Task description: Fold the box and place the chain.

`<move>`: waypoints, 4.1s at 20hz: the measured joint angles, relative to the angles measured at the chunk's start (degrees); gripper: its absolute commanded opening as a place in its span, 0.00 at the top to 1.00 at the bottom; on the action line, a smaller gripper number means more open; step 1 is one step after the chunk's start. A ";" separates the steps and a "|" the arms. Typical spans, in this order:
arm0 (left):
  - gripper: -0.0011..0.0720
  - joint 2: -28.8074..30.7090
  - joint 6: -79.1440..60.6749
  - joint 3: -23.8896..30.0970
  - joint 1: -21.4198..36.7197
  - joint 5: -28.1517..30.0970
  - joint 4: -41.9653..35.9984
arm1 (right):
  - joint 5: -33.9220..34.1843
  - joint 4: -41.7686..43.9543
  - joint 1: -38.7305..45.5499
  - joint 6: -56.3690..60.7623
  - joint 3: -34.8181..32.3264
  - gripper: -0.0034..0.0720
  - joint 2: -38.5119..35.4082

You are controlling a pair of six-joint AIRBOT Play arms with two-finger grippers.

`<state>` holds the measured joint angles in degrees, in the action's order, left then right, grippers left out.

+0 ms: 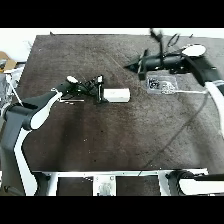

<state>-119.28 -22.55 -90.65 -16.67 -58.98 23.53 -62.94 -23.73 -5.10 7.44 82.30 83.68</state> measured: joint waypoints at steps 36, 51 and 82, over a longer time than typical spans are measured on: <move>0.97 12.13 9.18 -7.41 1.40 5.99 -0.24 | 59.28 -1.55 4.13 9.31 -70.38 0.95 -54.01; 0.97 18.53 66.75 -16.26 30.60 21.00 25.51 | 59.28 -1.55 4.13 9.31 -70.38 0.95 -54.01; 0.25 -2.27 69.24 -16.22 38.66 30.64 31.26 | 51.17 -1.57 4.13 9.33 -70.38 0.95 -54.01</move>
<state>-121.56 46.70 -106.87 22.00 -28.34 54.78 -11.77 -25.30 -0.97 16.78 11.92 29.67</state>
